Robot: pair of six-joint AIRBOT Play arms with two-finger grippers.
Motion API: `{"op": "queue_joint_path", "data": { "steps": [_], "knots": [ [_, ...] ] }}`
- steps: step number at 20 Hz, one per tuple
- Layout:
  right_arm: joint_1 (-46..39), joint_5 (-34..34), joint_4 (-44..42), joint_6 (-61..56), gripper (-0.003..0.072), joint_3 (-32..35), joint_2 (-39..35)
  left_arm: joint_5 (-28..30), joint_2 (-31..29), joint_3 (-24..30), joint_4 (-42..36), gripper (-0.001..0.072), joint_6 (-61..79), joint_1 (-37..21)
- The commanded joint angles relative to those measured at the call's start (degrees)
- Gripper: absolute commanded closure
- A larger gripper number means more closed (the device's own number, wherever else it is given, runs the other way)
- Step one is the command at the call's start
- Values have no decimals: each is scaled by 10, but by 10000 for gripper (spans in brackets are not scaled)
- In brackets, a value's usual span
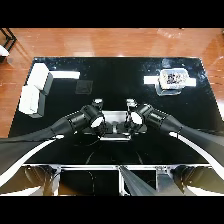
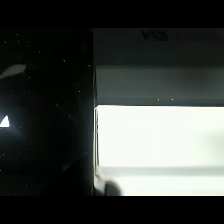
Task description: Fold the box and place the chain.
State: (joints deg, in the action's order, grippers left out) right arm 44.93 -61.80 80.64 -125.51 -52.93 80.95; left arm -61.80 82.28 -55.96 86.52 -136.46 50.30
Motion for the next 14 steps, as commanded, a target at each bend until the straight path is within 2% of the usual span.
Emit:
{"op": "queue_joint_path", "data": {
  "steps": [1, 2, 8, 14],
  "knots": [
    [1, -11, 2, -1, 440, 0, 0, 1, 0, 0, -2, 686, -3, 0],
    [1, -13, 2, -2, 307, -1, -1, 1, 0, 0, -2, 686, -3, 0],
    [1, -35, 19, -4, 313, -32, -1, 0, 0, 0, -2, 686, -2, 0],
    [1, -58, 33, -10, 316, -35, -1, 2, 0, 0, -2, 686, -3, 0]
  ]
}}
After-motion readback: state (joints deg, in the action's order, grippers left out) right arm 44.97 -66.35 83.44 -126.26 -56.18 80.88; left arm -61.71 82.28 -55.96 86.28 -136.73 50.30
